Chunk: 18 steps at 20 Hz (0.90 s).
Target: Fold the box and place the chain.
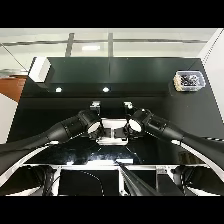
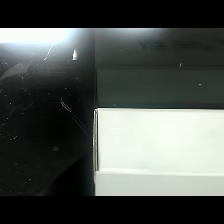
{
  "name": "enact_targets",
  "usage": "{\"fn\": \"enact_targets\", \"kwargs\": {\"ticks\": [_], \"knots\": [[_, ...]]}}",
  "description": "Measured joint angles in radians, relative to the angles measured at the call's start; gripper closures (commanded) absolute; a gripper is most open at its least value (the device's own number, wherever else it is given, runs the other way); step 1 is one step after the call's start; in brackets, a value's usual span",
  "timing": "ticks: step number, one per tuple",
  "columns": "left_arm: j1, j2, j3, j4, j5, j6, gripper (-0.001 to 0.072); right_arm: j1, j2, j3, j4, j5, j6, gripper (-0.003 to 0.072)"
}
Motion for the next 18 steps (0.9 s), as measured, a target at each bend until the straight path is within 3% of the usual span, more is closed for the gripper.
{"fn": "enact_targets", "kwargs": {"ticks": [10,11,13,14,18], "knots": [[0.0,0.0,0.0,0.002,0.001,0.0,0.0682,0.003,-0.053,0.009,-0.003,0.015,0.051,0.0451],[0.0,0.0,0.0,0.002,0.001,0.0,0.0682,0.003,-0.055,0.008,-0.002,0.015,0.051,0.0543],[0.0,0.0,0.0,0.002,0.001,0.0,0.0682,0.003,-0.058,0.008,0.003,0.012,0.056,0.0566],[0.0,0.0,0.0,0.002,0.001,0.0,0.0681,0.003,-0.058,0.008,0.003,0.013,0.056,0.0644],[0.0,0.0,0.0,0.001,0.0,0.0,0.0682,0.003,-0.06,0.008,0.005,0.014,0.062,0.0645]]}}
